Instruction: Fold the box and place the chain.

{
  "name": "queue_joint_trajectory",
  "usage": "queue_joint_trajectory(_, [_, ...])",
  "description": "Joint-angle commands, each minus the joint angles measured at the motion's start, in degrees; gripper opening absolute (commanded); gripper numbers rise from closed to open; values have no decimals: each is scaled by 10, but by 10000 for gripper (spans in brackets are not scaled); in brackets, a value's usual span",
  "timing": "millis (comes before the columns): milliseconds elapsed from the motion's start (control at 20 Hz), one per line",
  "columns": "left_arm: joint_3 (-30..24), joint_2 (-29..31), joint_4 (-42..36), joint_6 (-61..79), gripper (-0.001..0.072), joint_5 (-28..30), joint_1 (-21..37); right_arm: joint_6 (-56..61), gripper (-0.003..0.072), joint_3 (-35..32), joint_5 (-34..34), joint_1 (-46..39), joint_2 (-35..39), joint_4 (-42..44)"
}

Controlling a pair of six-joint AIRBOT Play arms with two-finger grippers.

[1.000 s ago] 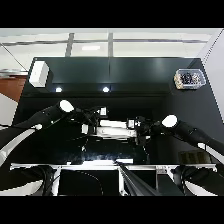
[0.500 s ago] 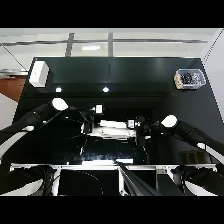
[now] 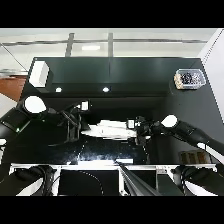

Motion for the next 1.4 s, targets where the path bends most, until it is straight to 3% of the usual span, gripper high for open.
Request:
queue_joint_trajectory(0, [-24,8,-97,-59,34,-16,-38,0,464,0,3,0,0,1])
queue_joint_trajectory(250, [-51,-34,-282,-52,35,316,-82,0,464,0,9,0,0,2])
queue_joint_trajectory(400, [-50,-73,-314,-52,35,395,-82,0,464,0,9,0,0,2])
queue_joint_trajectory(650, [-50,-144,-311,28,34,346,-95,0,464,0,8,0,0,2])
queue_joint_trajectory(850, [-50,-158,-249,27,34,317,-106,0,464,0,8,0,0,2])
queue_joint_trajectory(1050, [-25,-127,-219,23,34,320,-90,0,464,0,8,0,0,2])
queue_joint_trajectory(1250, [-18,-47,-181,20,48,288,-34,0,464,0,8,0,0,2])
queue_joint_trajectory(1300, [-18,-26,-163,20,167,265,-14,0,464,0,8,0,0,2])
queue_joint_trajectory(1350, [-18,-5,-143,16,392,233,10,0,464,0,8,0,0,2])
